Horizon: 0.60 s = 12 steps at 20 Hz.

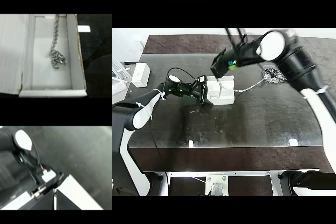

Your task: Fold the box and place the chain.

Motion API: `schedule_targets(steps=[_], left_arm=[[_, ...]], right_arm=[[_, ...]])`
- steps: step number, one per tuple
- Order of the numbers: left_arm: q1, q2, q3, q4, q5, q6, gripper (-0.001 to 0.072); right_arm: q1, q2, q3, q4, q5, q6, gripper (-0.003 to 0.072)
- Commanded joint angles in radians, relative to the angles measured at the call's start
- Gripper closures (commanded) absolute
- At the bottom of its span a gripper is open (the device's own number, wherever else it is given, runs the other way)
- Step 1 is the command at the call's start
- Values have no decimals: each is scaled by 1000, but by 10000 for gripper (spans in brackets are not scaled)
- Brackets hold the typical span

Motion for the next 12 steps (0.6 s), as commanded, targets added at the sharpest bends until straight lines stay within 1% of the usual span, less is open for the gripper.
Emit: schedule_targets(steps=[1, 4, 6, 8, 9, 10, 11, 12], left_arm=[[0, 0, 0, 0, 0, 0, 177], [0, 0, 0, 0, 0, 0, 177], [0, 0, 0, 0, 0, 0, 177], [0, 0, 0, 0, 0, 0, 177], [0, 0, 0, 0, 0, 0, 177], [0, 0, 0, 0, 1, 0, 177], [0, 0, 0, 0, 1, 0, 177], [0, 0, 0, 0, 0, 0, 177]], right_arm=[[-15, -58, -136, 9, -111, 5, 681], [-43, -120, -205, 95, -160, 4, 681], [-48, -170, -225, 100, -202, 1, 681], [-55, -214, -226, 100, -212, 1, 674], [-60, -219, -226, 100, -204, 1, 530], [-68, -212, -223, 105, -185, 1, 259], [-80, -195, -219, 105, -158, 1, 173], [-95, -167, -217, 103, -136, 1, 173]])
